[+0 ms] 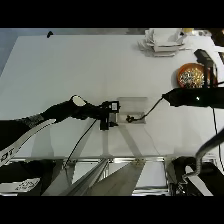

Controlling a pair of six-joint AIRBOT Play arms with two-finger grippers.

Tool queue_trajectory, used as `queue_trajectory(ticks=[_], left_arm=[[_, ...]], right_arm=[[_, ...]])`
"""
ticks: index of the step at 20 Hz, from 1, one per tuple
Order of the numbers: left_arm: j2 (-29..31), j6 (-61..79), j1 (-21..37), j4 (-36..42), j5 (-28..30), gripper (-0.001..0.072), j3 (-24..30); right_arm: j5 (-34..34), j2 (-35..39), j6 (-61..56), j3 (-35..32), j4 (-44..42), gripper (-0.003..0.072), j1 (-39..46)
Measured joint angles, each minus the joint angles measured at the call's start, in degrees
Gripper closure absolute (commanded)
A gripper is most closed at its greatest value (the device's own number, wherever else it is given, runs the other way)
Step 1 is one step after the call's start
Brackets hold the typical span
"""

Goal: Fold the box and place the chain.

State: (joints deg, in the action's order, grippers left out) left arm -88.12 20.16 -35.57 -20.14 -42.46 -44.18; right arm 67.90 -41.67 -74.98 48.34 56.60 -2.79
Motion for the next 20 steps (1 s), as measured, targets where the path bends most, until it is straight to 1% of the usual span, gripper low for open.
queue_trajectory(ticks=[2,4,7,10,12,16,20], left_arm=[[0.0,0.0,0.0,0.0,0.0,0.0505,0.0],[0.0,-0.02,0.0,0.0,-0.02,0.0505,0.0],[0.0,-0.02,0.02,0.0,-0.02,0.0505,0.02],[0.0,0.0,0.0,0.0,0.0,0.0505,0.0],[0.0,0.0,0.0,0.0,-0.02,0.0505,0.0],[0.0,-0.02,0.0,0.0,0.0,0.0505,0.0],[0.0,-0.02,0.0,0.0,0.0,0.0505,0.0]], right_arm=[[1.64,3.06,1.46,0.0,-5.84,0.067,-0.39],[2.69,4.81,2.38,0.0,-9.9,0.067,-2.45],[1.81,5.92,2.95,0.0,-12.15,0.067,-8.07],[-2.49,5.73,2.99,0.0,-11.37,0.067,-14.19],[-4.87,4.22,2.97,0.0,-10.6,0.067,-17.53],[-8.7,-1.77,2.8,0.0,-7.34,0.067,-21.66],[-9.92,-8.07,1.05,-0.68,-2.32,0.0669,-22.86]])
